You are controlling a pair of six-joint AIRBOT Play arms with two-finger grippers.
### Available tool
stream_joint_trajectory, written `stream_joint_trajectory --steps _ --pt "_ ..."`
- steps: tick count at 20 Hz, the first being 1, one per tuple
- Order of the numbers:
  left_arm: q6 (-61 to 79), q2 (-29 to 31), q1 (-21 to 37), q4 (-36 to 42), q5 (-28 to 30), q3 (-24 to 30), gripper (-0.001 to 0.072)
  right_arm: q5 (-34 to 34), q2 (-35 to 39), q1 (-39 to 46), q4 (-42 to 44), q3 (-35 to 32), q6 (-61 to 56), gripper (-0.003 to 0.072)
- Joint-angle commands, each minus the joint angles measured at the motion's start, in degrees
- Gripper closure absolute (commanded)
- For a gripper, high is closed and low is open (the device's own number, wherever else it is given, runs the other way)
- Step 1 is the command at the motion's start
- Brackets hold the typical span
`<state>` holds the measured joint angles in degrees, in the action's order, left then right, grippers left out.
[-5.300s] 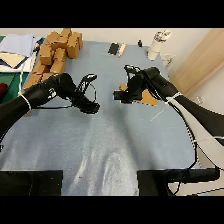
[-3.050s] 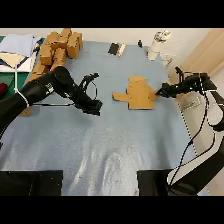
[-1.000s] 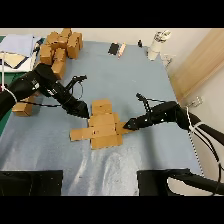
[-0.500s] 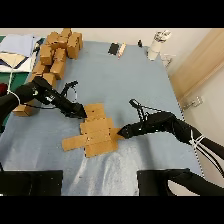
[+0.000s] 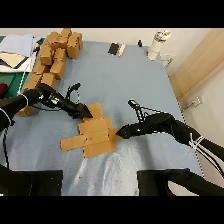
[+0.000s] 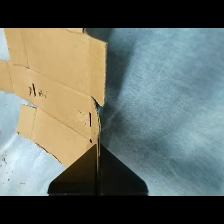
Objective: Fold the box.
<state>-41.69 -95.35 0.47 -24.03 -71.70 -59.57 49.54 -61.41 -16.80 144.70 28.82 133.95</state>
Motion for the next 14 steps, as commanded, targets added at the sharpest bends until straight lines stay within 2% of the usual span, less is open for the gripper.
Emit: stream_joint_trajectory --steps 1,2,5,6,7,13,14 --pt "1.7 -0.4 0.1 0.7 -1.8 0.0 0.0343 -0.9 0.0 -0.1 -0.3 0.0 -0.5 0.0685" --pt "2.5 -0.4 0.1 0.7 -2.7 0.0 0.0406 -0.9 0.0 -0.1 -0.3 0.0 -0.5 0.0684" --pt "3.3 -0.4 0.1 0.7 -3.8 0.0 0.0428 -1.1 0.0 -0.1 -0.4 0.0 -0.5 0.0684" --pt "3.6 -0.4 0.1 0.7 -3.8 0.0 0.0513 -1.1 0.0 -0.1 -0.5 0.0 -0.5 0.0685" --pt "3.8 -0.4 0.1 0.7 -3.7 0.0 0.0544 -1.1 0.0 -0.1 -0.5 0.0 -0.5 0.0684" --pt "4.4 -0.4 0.0 0.9 -3.5 0.0 0.0547 -1.2 0.0 -0.1 -0.5 0.0 -0.5 0.0684" --pt "4.9 -0.4 -0.1 1.0 -3.8 0.0 0.0703 -1.5 0.0 -0.1 -0.5 0.0 -0.5 0.0684"
